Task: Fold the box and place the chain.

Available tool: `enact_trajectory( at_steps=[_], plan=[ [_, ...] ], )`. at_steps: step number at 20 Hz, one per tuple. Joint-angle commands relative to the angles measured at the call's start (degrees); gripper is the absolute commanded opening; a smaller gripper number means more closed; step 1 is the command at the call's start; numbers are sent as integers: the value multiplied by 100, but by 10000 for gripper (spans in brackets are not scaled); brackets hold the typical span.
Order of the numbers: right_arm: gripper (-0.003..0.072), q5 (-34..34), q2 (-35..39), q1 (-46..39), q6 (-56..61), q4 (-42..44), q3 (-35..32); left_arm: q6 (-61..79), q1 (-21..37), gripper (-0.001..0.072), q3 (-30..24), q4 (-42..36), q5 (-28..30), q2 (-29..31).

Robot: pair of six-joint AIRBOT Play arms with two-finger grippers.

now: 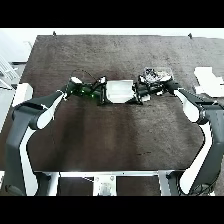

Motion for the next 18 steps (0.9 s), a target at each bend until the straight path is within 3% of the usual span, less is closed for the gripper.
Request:
enact_trajectory(
  at_steps=[1, 16, 17, 18],
  plan=[
    [587, 2, 2, 2, 2, 0, 0, 0, 0, 350, 7, -4, 7, -2],
    [590, 70, 11, 2, 227, -7, 0, 0, 0, 350, 7, -7, 7, -2],
    [653, 116, 15, -4, 350, -20, 2, 0, 0, 350, 7, -7, 7, -2],
    [653, 155, 22, -7, 431, -33, 2, 0, 0, 350, 7, -7, 4, -2]
  ],
)
